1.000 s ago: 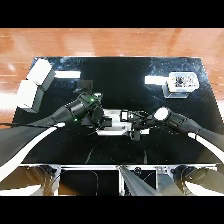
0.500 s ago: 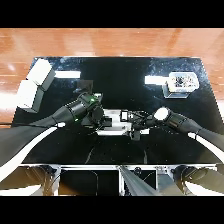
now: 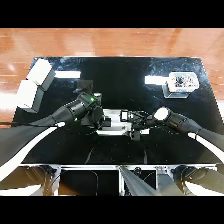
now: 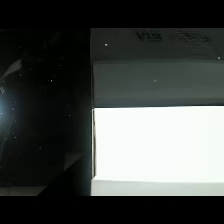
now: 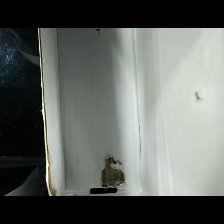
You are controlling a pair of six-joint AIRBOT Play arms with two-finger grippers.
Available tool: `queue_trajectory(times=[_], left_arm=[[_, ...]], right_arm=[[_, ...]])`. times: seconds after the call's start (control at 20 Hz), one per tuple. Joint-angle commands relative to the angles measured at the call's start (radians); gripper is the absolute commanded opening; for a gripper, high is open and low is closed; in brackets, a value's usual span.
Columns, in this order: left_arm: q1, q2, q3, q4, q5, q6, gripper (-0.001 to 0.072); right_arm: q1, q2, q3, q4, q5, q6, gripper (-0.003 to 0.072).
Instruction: Fold the box and place the chain.
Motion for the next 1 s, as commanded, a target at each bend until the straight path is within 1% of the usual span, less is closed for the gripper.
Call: queue_trajectory(times=[0.0, 0.2, 0.25, 0.3, 0.35, 0.4, 0.45, 0.6, 0.75, 0.95], left_arm=[[-0.001, 0.0, 0.001, -0.005, 0.0, 0.003, 0.0015], [0.0, 0.001, 0.001, -0.018, 0.001, 0.003, 0.0018], [0.0, 0.001, 0.001, -0.022, 0.002, 0.003, 0.0048], [0.0, 0.001, 0.002, -0.022, 0.005, 0.003, 0.0169], [0.0, 0.001, 0.001, -0.021, 0.008, 0.003, 0.0329], [0.001, 0.002, 0.002, -0.021, 0.009, 0.003, 0.0428], [0.002, 0.003, 0.002, -0.021, 0.013, 0.003, 0.0445], [0.002, 0.016, 0.002, -0.009, 0.022, 0.003, 0.0445], [0.002, 0.03, 0.001, 0.034, 0.059, 0.0, 0.0445], [0.002, 0.029, 0.001, 0.034, 0.035, -0.002, 0.0438]], right_arm=[[0.0, 0.001, 0.0, 0.0, 0.0, -0.001, 0.0481], [0.0, 0.001, 0.0, 0.0, 0.0, 0.0, 0.0481], [0.0, 0.001, 0.0, 0.0, 0.0, 0.0, 0.0481], [0.0, 0.001, 0.0, 0.0, 0.0, 0.0, 0.0481], [0.0, 0.001, 0.0, 0.0, 0.0, -0.001, 0.0481], [0.0, 0.001, 0.0, 0.0, 0.0, -0.001, 0.0481], [0.0, 0.001, 0.0, 0.0, 0.0, -0.001, 0.0481], [0.0, 0.001, 0.0, 0.0, 0.0, -0.001, 0.0481], [0.0, 0.001, 0.0, 0.0, 0.0, -0.001, 0.0481], [0.0, 0.001, 0.0, 0.0, 0.0, -0.001, 0.0481]])
